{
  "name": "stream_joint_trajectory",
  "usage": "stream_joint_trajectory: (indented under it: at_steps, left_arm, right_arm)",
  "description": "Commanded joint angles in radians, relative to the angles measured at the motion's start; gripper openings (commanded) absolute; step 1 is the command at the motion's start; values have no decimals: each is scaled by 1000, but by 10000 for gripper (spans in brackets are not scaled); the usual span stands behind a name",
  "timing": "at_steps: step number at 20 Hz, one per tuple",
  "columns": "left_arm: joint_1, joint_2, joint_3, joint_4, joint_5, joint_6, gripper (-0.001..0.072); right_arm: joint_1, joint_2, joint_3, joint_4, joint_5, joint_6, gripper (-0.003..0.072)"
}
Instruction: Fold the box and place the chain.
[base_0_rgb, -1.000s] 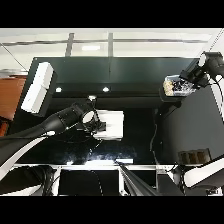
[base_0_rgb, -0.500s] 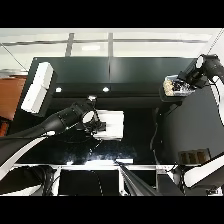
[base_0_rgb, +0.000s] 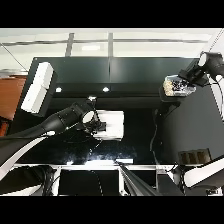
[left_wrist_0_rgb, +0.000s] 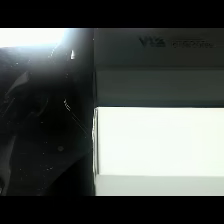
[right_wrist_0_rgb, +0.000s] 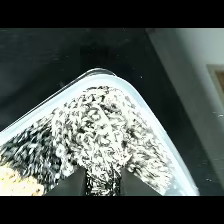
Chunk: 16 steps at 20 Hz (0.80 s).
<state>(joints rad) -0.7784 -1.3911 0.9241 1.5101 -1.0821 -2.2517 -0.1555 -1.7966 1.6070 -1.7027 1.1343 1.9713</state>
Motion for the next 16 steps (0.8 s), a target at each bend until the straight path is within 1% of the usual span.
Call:
stream_joint_trajectory:
  at_steps: [1, 7, 10, 11, 13, 16]
  left_arm:
    - [0, 0, 0, 0, 0, 0, 29]
    - [0, 0, 0, 0, 0, 0, 29]
    - [0, 0, 0, 0, 0, 0, 29]
    - [0, 0, 0, 0, 0, 0, 29]
    - [0, 0, 0, 0, 5, 0, 29]
    - [0, 0, 0, -1, 2, 0, 29]
  right_arm:
    - [-4, 81, 1, -2, 19, -116, 21]
    - [-13, 312, 1, 5, 9, -204, 21]
    - [-13, 426, 1, 16, 22, -253, 21]
    - [-13, 460, 1, 42, 36, -284, 21]
    - [-13, 520, 1, 148, 106, -370, 21]
    - [-4, 581, 1, 368, 254, -474, 22]
